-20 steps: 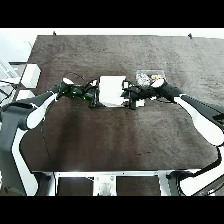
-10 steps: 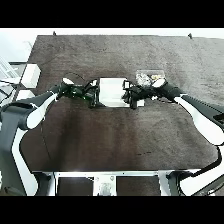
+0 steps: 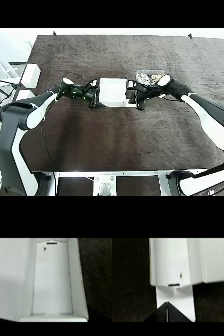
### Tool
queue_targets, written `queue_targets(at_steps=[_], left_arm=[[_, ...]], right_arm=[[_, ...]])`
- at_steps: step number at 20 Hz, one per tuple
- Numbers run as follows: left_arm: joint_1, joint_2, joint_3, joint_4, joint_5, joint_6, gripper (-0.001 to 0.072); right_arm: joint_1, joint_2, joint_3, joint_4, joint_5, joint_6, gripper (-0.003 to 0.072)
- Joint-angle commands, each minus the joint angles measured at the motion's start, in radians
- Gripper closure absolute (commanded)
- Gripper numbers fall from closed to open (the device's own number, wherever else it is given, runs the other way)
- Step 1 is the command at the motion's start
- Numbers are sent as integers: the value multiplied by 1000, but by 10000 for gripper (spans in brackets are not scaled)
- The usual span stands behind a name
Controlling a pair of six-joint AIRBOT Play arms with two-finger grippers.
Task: Fold the box and place the chain.
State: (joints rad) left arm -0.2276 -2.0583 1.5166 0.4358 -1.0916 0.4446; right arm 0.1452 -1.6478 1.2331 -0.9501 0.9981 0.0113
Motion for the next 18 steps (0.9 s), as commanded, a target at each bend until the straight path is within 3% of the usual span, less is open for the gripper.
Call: queue_targets(at_steps=[1, 11, 18], left_arm=[[0, 0, 0, 0, 0, 0, 323], [0, 0, 0, 0, 0, 1, 323], [0, 0, 0, 0, 0, 1, 323]], right_arm=[[-52, 68, 1, -53, 32, 150, 671], [-338, 81, -1, -3, 17, 733, 672], [-282, -96, -12, 97, 51, 830, 673]])
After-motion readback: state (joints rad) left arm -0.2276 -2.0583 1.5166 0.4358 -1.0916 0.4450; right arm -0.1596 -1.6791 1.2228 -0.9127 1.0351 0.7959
